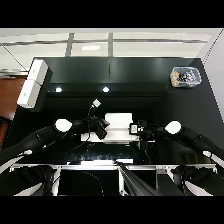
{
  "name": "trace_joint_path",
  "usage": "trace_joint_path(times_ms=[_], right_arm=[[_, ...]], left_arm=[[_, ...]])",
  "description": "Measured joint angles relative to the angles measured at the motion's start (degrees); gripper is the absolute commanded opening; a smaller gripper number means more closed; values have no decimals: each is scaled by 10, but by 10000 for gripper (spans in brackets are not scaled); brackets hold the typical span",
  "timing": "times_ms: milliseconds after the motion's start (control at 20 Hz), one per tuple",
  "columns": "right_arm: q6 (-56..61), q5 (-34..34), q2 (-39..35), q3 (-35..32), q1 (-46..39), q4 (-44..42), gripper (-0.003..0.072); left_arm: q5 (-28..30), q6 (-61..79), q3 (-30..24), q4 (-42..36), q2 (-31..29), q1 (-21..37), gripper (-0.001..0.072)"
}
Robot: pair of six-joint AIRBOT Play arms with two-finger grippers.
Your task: Fold the box and place the chain.
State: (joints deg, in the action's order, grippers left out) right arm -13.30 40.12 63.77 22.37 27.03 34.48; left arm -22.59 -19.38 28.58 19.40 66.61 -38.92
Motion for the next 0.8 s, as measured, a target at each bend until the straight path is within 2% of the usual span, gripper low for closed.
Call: trace_joint_path(times_ms=[250,550,600,650,700,800], right_arm=[[-1,2,0,0,0,1,402],[0,0,0,0,0,0,403],[0,0,0,0,0,0,403],[0,-1,0,0,0,0,403],[0,-1,0,0,0,0,403],[0,-1,0,0,0,0,403]], left_arm=[[-41,-29,21,101,-15,23,30],[-159,-129,35,264,-124,125,38],[-181,-142,33,280,-139,142,188],[-210,-150,31,293,-151,153,536],[-243,-147,27,300,-158,157,708],[-275,-107,18,316,-161,152,706]])
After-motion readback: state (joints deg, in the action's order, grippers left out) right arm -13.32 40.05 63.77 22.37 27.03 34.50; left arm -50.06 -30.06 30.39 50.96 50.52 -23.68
